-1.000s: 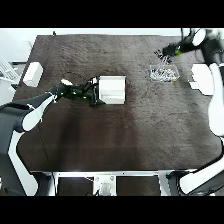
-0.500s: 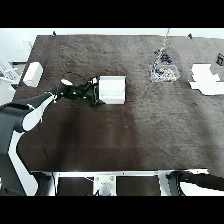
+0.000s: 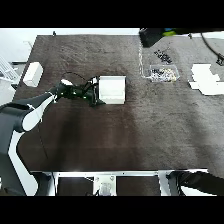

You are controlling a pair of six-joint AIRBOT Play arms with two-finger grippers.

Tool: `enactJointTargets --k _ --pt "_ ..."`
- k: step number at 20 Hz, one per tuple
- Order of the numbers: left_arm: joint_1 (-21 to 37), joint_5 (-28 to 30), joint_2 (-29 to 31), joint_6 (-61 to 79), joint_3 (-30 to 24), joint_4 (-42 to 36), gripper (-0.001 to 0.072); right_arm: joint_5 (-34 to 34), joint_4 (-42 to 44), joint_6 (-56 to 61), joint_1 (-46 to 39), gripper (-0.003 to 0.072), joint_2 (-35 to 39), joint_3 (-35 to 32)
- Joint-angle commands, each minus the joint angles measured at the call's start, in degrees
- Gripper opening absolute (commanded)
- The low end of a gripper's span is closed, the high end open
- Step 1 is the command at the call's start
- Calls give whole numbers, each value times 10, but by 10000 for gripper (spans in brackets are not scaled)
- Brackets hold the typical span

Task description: Fold the box and place the chain.

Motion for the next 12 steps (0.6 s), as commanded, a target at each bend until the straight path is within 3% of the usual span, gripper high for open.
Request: enactJointTargets --k 1,7,12 --pt "0 0 0 0 0 0 334 -26 2 20 30 13 0 -49" --pt "0 0 0 0 0 0 334 -141 94 34 30 12 -14 -169" --pt "0 0 0 0 0 0 334 -254 162 34 30 12 -69 -248"
